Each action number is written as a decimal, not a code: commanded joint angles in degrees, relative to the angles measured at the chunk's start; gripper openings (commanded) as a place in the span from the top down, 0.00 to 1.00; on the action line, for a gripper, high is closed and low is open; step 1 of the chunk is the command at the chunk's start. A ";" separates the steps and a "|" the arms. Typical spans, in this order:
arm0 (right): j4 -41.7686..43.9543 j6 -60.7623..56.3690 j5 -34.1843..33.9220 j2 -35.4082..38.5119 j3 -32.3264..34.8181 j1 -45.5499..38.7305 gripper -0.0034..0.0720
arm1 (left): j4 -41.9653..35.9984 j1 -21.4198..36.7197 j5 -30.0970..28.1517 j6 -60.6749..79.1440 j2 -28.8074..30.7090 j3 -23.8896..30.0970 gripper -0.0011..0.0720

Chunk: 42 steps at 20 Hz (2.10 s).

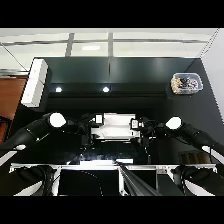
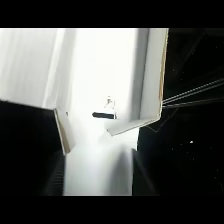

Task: Fold the box and place the chain.

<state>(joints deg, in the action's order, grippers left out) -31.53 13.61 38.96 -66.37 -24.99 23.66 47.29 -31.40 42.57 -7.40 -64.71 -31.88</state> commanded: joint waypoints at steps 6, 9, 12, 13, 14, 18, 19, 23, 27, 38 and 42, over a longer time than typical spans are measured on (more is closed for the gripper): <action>0.02 -0.02 0.02 0.02 0.00 0.04 0.65 | -6.71 -1.46 -1.64 1.25 -1.05 0.09 0.68; 0.02 -0.02 0.02 0.02 0.00 0.04 0.65 | -7.85 -1.49 -1.68 1.22 -1.05 0.09 0.69; 0.02 -0.02 0.02 0.02 0.00 0.04 0.65 | -9.73 -1.49 -2.89 1.44 -1.29 0.11 0.69; 0.02 -0.02 0.02 0.02 0.00 0.04 0.65 | -10.47 -1.46 -3.87 1.97 -1.62 0.11 0.69; 0.00 -0.02 0.04 0.02 0.00 0.04 0.65 | -11.89 -1.46 -5.25 1.99 -2.05 0.09 0.69; 0.02 -0.02 0.02 0.02 0.00 0.04 0.65 | -18.36 -1.86 -4.00 4.44 -3.48 0.09 0.69; 0.00 -0.02 0.02 0.02 0.00 0.04 0.65 | -17.79 -2.32 -4.04 4.50 -4.02 0.09 0.68; 0.02 -0.02 0.02 0.02 0.00 0.04 0.65 | -17.77 -4.28 -4.70 5.44 -6.40 0.09 0.68; 0.00 -0.02 0.02 0.02 0.00 0.04 0.65 | -17.77 -4.09 -5.25 5.86 -5.84 0.09 0.60; 0.02 -0.04 0.02 0.02 0.00 0.04 0.65 | -17.00 -4.13 -4.57 5.44 -5.27 0.07 0.93; 0.00 -0.07 0.02 0.02 0.00 0.04 0.65 | -6.78 2.21 5.16 -18.84 -1.51 -1.86 0.95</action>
<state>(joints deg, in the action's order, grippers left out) -31.53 13.54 38.98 -66.37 -24.99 23.66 33.17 -32.77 41.71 -10.63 -68.38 -32.64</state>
